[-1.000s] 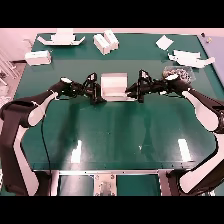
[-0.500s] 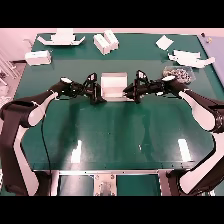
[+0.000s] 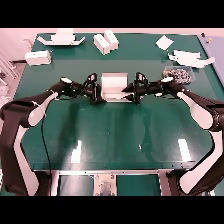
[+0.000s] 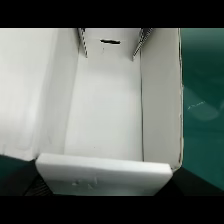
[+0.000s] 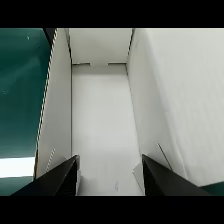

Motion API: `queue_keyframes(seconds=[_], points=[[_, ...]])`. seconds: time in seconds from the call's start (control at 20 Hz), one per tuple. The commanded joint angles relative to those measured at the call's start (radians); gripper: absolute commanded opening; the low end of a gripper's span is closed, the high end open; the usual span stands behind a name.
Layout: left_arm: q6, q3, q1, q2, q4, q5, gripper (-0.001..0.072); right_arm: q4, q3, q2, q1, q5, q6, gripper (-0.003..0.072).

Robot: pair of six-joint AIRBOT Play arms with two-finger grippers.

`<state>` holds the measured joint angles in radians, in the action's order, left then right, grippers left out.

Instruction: Fold the box and place the chain.

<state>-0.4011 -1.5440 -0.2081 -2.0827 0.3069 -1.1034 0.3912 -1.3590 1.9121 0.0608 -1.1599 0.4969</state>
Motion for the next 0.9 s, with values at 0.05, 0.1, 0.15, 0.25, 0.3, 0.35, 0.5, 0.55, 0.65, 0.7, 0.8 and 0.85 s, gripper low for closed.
queue_keyframes(seconds=[0.05,0.1,0.15,0.25,0.3,0.35,0.5,0.55,0.65,0.7,0.8,0.85], points=[[0.000,0.000,0.000,0.001,-0.001,0.001,0.0632,0.002,-0.001,0.003,0.000,0.011,0.036,0.0503],[0.000,0.000,0.000,0.001,-0.001,0.001,0.0632,0.001,-0.001,0.003,0.000,0.011,0.035,0.0506],[0.000,0.000,0.000,0.001,-0.001,0.001,0.0632,0.002,-0.001,0.003,0.000,0.011,0.035,0.0514],[0.000,0.000,0.000,0.001,-0.001,0.001,0.0633,0.001,-0.001,0.003,0.000,0.011,0.035,0.0514],[0.000,0.000,0.000,0.001,-0.001,0.002,0.0632,0.001,-0.001,0.003,0.000,0.010,0.033,0.0513],[0.000,0.000,0.000,0.001,-0.001,0.003,0.0632,0.002,-0.001,0.001,0.000,0.011,0.013,0.0509],[0.000,0.000,0.000,0.001,-0.001,0.003,0.0632,0.016,-0.025,0.000,-0.009,0.005,-0.098,0.0509],[0.000,0.000,0.000,0.001,-0.001,0.003,0.0632,0.031,-0.036,0.000,-0.014,-0.005,-0.130,0.0500],[0.000,0.000,0.000,0.001,-0.001,0.003,0.0632,0.069,-0.064,0.000,-0.022,-0.055,-0.178,0.0268],[0.000,0.000,0.000,0.001,-0.001,0.003,0.0632,0.079,-0.079,0.000,-0.030,-0.069,-0.220,0.0133],[0.000,0.000,0.000,0.001,-0.001,0.002,0.0632,0.111,-0.106,0.000,-0.042,-0.087,-0.298,0.0071],[0.000,0.000,0.000,0.001,-0.001,0.002,0.0633,0.132,-0.119,0.000,-0.047,-0.097,-0.326,0.0061]])
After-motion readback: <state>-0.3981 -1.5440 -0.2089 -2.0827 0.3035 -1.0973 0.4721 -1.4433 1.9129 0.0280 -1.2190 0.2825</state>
